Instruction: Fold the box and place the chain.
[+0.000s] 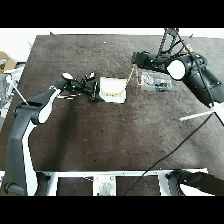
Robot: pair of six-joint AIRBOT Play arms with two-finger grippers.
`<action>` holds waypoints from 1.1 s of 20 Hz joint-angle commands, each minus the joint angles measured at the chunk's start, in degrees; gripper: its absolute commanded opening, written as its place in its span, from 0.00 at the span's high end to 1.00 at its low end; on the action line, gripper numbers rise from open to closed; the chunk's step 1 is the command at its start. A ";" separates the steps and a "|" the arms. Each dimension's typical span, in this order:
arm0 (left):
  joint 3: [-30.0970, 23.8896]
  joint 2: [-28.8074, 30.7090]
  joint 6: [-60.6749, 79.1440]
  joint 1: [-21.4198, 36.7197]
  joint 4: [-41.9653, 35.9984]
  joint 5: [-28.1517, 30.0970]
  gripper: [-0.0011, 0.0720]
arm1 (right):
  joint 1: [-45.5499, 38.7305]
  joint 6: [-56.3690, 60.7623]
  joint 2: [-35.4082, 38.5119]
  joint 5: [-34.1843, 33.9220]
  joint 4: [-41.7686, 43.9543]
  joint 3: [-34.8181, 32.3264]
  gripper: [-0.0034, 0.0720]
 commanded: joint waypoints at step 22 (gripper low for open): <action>-0.02 0.00 0.02 0.04 0.02 -0.02 0.35 | 7.56 -10.23 -8.81 -1.86 -0.72 0.24 0.94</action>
